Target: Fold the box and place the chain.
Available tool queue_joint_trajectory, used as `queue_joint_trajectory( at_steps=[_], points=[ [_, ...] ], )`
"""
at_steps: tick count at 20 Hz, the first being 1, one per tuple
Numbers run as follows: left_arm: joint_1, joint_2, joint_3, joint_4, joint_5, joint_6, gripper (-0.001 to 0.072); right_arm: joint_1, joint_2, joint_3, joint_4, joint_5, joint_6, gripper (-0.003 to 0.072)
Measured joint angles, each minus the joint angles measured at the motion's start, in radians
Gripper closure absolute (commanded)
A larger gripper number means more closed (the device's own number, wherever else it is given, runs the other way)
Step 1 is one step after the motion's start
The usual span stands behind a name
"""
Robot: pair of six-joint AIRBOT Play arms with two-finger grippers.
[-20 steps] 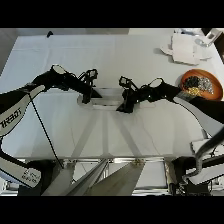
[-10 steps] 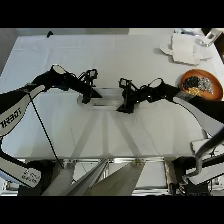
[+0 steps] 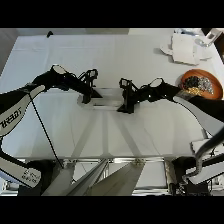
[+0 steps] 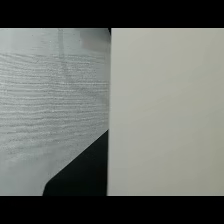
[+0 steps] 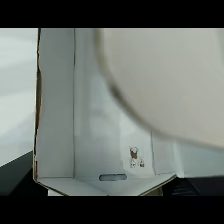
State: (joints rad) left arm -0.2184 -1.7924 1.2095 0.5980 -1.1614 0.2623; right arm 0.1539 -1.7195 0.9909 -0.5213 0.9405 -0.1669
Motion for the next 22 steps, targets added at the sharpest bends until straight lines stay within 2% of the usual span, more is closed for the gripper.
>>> queue_joint_trajectory(
  at_steps=[17, 20, 22],
  points=[
    [0.000, 0.000, 0.000, 0.001, -0.001, 0.000, 0.0696, -0.012, 0.000, 0.000, -0.005, 0.034, 0.000, 0.0001],
    [0.000, 0.000, 0.000, 0.001, -0.001, 0.000, 0.0696, -0.012, 0.000, 0.000, -0.005, 0.035, 0.001, 0.0156],
    [0.000, 0.000, 0.000, 0.002, -0.003, 0.000, 0.0696, -0.012, 0.000, 0.000, -0.005, 0.034, 0.001, 0.0160]
  ],
)
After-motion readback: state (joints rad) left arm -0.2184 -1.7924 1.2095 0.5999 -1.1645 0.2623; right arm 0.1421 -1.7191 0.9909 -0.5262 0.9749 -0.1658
